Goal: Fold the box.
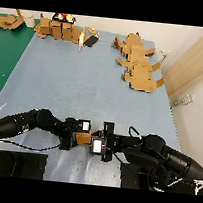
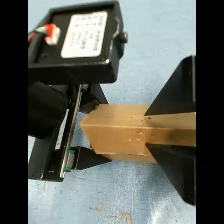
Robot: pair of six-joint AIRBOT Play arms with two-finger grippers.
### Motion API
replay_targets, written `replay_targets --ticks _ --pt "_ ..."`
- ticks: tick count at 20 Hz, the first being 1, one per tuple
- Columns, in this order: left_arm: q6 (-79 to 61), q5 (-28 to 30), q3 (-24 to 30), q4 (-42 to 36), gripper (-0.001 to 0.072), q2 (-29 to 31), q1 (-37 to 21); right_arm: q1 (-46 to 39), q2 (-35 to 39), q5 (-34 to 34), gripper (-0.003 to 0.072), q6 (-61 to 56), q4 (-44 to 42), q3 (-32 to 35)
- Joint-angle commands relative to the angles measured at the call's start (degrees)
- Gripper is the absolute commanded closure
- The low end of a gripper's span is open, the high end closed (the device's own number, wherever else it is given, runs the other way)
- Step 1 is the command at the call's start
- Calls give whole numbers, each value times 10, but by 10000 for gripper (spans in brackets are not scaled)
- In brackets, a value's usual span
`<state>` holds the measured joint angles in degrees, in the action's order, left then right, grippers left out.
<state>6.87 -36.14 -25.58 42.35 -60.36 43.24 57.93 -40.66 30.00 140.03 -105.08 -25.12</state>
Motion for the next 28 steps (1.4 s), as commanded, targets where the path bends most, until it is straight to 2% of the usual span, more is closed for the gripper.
replay_targets --ticks 1,7,9,22,23,26,28 --pt "0 0 -1 0 463 0 0 0 3 -6 549 -1 14 0" --pt "0 0 -1 0 463 0 0 1 -14 -5 550 0 -10 0" --pt "0 0 -1 0 463 0 0 4 -21 -4 602 -1 -12 0" --pt "0 0 -1 0 463 0 0 22 -26 40 582 -1 -60 0" --pt "0 0 -1 0 463 0 0 22 -26 41 524 -1 -60 0" --pt "0 0 -1 0 464 0 0 22 -33 43 507 -1 -59 1" --pt "0 0 -1 0 463 0 0 22 -41 43 424 -1 -59 1"
